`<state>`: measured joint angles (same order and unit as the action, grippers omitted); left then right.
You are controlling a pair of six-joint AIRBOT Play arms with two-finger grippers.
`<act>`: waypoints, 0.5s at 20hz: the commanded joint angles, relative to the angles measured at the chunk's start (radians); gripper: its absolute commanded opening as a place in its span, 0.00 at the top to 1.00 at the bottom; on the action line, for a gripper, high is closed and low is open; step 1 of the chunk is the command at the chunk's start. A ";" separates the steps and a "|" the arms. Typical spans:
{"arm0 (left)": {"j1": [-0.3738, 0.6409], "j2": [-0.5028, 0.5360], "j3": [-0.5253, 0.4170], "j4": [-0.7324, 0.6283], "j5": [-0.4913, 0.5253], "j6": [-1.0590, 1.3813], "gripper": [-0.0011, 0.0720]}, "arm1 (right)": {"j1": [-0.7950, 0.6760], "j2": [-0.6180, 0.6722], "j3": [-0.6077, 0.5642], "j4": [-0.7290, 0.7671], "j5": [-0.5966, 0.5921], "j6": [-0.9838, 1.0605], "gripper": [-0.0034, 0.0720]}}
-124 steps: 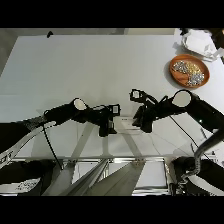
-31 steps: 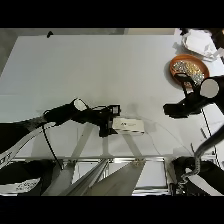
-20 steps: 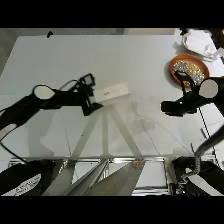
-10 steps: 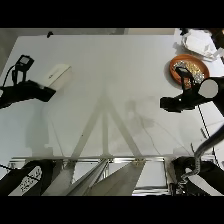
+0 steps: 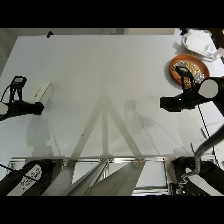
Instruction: Fold the box and place the chain.
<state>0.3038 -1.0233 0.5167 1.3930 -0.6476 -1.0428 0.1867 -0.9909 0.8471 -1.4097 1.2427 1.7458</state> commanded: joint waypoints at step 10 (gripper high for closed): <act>0.005 0.015 -0.027 0.026 -0.011 -0.021 0.03 | -0.001 0.000 0.000 0.000 0.034 -0.002 0.92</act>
